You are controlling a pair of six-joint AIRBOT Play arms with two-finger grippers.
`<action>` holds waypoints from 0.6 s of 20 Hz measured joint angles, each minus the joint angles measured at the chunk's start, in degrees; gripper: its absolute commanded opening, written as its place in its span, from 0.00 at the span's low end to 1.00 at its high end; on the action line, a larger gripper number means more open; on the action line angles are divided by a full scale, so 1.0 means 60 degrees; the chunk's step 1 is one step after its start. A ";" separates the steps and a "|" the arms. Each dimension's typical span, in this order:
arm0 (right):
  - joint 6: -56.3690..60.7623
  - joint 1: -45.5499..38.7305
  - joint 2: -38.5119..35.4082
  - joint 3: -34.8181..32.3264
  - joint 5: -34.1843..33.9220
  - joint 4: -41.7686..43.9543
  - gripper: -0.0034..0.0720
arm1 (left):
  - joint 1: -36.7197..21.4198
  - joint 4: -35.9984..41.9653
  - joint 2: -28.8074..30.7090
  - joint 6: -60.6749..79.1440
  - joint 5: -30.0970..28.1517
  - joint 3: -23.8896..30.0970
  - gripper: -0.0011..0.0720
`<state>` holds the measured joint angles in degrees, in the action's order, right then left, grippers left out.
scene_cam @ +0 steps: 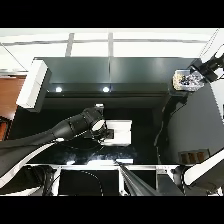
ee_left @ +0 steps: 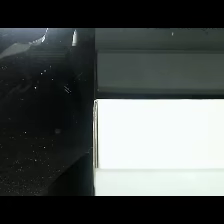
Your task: Fold the box and place the chain.
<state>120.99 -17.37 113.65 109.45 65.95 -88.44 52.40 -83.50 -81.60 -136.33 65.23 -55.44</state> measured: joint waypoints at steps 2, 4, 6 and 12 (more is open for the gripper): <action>0.0175 -0.0055 0.0219 0.0102 -0.0025 -0.0007 0.86 | 0.0004 0.0007 0.0000 0.0000 0.0091 0.0000 0.06; 0.0324 -0.0098 0.0382 0.0157 -0.0131 -0.0007 0.86 | 0.0004 0.0011 0.0000 -0.0004 0.0208 0.0000 0.06; 0.0353 -0.0117 0.0521 0.0186 -0.0219 -0.0047 0.39 | 0.0000 0.0011 0.0000 -0.0004 0.0259 0.0000 0.06; -0.0288 -0.0138 0.0637 0.0470 -0.0186 -0.0029 0.06 | 0.0000 0.0011 0.0000 -0.0004 0.0401 0.0000 0.06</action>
